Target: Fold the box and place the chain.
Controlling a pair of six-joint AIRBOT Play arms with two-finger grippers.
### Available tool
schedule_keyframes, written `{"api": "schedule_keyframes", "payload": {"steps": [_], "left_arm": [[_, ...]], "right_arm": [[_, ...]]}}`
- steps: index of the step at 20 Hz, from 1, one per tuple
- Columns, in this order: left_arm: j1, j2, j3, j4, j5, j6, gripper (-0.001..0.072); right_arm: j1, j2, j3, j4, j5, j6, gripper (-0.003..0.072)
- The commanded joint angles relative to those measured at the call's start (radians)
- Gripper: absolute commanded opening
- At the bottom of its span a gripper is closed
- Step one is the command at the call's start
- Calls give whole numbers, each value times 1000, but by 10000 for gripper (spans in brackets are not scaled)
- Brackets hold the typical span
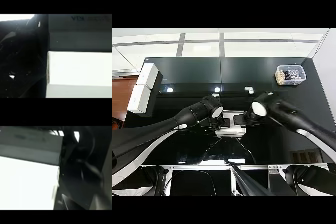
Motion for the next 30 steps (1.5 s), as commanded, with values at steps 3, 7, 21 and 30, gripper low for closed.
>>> {"api": "schedule_keyframes", "payload": {"steps": [3,7,21,30], "left_arm": [[1,0,1,0,0,-1,25],[1,0,1,0,0,-1,24],[1,0,1,0,4,-1,24],[1,0,1,0,-10,0,24]], "right_arm": [[-41,248,-1,-477,64,-30,306],[-248,247,-37,-678,-188,-74,306],[-834,-662,853,-186,-39,-175,693],[-908,-900,1083,-104,12,-238,692]]}}
